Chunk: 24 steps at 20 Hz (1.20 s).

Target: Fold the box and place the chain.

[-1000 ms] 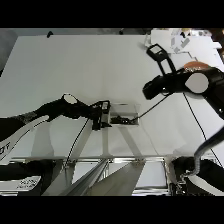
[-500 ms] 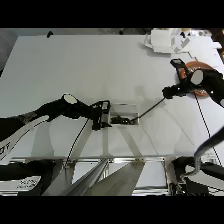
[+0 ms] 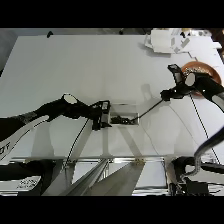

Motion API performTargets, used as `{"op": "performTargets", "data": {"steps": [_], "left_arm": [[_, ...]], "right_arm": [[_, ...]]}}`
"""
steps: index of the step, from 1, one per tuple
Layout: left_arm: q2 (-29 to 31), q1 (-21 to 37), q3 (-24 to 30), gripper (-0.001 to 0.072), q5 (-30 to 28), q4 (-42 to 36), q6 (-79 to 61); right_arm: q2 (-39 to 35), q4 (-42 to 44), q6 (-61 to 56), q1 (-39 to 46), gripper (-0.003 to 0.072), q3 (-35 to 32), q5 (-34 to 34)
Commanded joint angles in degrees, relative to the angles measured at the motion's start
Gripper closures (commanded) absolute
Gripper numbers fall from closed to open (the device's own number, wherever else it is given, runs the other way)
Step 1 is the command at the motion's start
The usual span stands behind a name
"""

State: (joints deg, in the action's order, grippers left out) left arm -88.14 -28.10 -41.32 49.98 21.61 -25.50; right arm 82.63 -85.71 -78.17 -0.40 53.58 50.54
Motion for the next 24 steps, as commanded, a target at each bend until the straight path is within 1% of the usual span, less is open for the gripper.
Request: {"op": "performTargets", "data": {"steps": [1,2,4,5,10,14,16,18,22,24], "left_arm": [[0.02,0.02,0.0,0.0574,-0.02,0.02,0.0],[0.02,0.02,0.0,0.0574,0.0,0.02,0.0],[0.02,0.04,0.0,0.0574,-0.02,0.02,0.0],[0.02,0.04,0.0,0.0574,0.0,0.02,-0.02],[0.02,0.04,0.0,0.0574,-0.02,0.02,-0.02],[0.02,0.04,0.0,0.0574,-0.02,0.02,-0.02],[0.02,0.04,0.0,0.0574,-0.02,0.02,0.0],[0.02,0.02,0.0,0.0574,0.0,0.02,0.0],[0.02,0.02,0.0,0.0574,0.0,0.02,0.0],[0.02,0.04,0.0,0.0574,-0.02,0.02,0.0]], "right_arm": [[1.84,0.37,0.0,-0.02,0.0422,-0.04,-0.46],[1.92,0.94,0.02,-0.02,0.0449,-0.04,-0.44],[1.66,2.86,1.22,-0.02,0.0613,-0.04,0.07],[1.42,3.56,2.25,-0.02,0.0669,-0.04,0.7],[-2.54,3.39,2.19,-0.26,0.0669,-0.04,2.51],[-11.17,3.56,2.14,-0.48,0.0669,-0.04,5.66],[-16.59,5.05,2.12,-0.48,0.0669,-0.04,8.68],[-22.47,11.02,3.21,-0.48,0.0669,-0.04,12.7],[-34.23,30.14,11.5,-0.5,0.0669,-0.04,19.71],[-39.39,37.35,14.4,-0.48,0.0669,-0.04,22.14]]}}
